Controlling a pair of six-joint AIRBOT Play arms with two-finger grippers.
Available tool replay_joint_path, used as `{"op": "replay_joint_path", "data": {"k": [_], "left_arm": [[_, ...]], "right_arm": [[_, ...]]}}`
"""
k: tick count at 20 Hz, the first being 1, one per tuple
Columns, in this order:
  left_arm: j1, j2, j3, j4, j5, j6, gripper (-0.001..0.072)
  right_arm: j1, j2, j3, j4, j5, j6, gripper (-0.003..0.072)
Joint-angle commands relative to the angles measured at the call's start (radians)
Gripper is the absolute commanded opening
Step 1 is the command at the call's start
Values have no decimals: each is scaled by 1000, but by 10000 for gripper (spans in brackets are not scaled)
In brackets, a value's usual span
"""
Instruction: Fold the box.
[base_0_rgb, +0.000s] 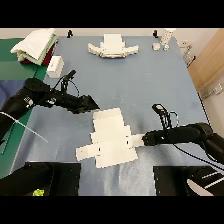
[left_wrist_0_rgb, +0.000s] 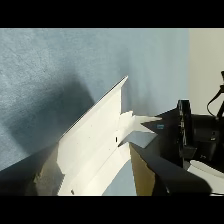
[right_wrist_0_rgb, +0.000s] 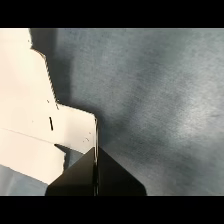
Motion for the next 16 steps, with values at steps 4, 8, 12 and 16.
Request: {"op": "replay_joint_path", "data": {"k": [4,8,12,16], "left_arm": [[0,-1,1,-2,12,-11,534],[4,-1,1,11,13,72,370],[4,-39,-3,106,-6,72,424],[4,-171,-6,41,-27,138,423]], "right_arm": [[2,2,-1,-6,10,18,1],[2,3,-1,-17,15,19,1],[2,3,-1,-17,33,37,1],[2,3,-1,-16,32,37,1]]}}
